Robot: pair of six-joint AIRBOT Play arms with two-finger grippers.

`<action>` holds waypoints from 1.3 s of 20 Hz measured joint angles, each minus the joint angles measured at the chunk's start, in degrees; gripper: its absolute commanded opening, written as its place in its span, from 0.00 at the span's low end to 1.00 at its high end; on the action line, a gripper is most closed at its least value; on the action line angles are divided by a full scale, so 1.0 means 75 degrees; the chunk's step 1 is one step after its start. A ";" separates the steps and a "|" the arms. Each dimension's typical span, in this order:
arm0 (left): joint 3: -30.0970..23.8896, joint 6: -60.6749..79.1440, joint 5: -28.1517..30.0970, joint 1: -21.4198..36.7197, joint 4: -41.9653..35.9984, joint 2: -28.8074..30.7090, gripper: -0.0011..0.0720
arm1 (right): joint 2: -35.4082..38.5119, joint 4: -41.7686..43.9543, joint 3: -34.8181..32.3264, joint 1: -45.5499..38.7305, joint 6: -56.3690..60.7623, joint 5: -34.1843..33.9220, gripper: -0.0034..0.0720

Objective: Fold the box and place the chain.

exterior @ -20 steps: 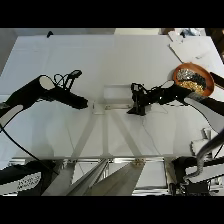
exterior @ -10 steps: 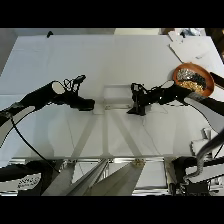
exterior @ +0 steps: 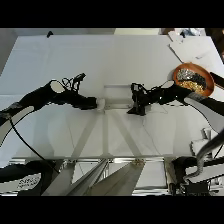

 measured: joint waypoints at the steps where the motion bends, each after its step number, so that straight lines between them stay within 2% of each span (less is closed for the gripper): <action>1: 0.0000 0.0082 0.0000 0.0000 -0.0111 0.0058 0.46 | 0.0000 0.0000 0.0000 0.0000 0.0000 0.0000 0.72; 7: -0.0003 0.0697 0.0026 -0.0067 -0.1224 0.0198 0.51 | 0.0000 0.0003 0.0000 0.0000 0.0000 0.0003 0.72; 8: 0.0000 0.0772 0.0032 -0.0105 -0.1329 0.0201 0.62 | 0.0000 0.0000 0.0000 0.0000 0.0000 0.0000 0.72; 9: -0.0003 0.0842 0.0032 -0.0149 -0.1411 0.0198 0.66 | -0.0003 0.0003 0.0000 0.0000 0.0000 0.0003 0.72; 17: -0.0006 0.1122 0.0149 -0.0379 -0.1682 0.0044 0.66 | 0.0000 0.0003 0.0000 0.0000 0.0000 0.0000 0.72; 26: -0.0006 0.1145 0.1064 -0.0880 -0.1749 0.0026 0.60 | 0.0000 0.0006 0.0000 0.0000 0.0003 0.0003 0.72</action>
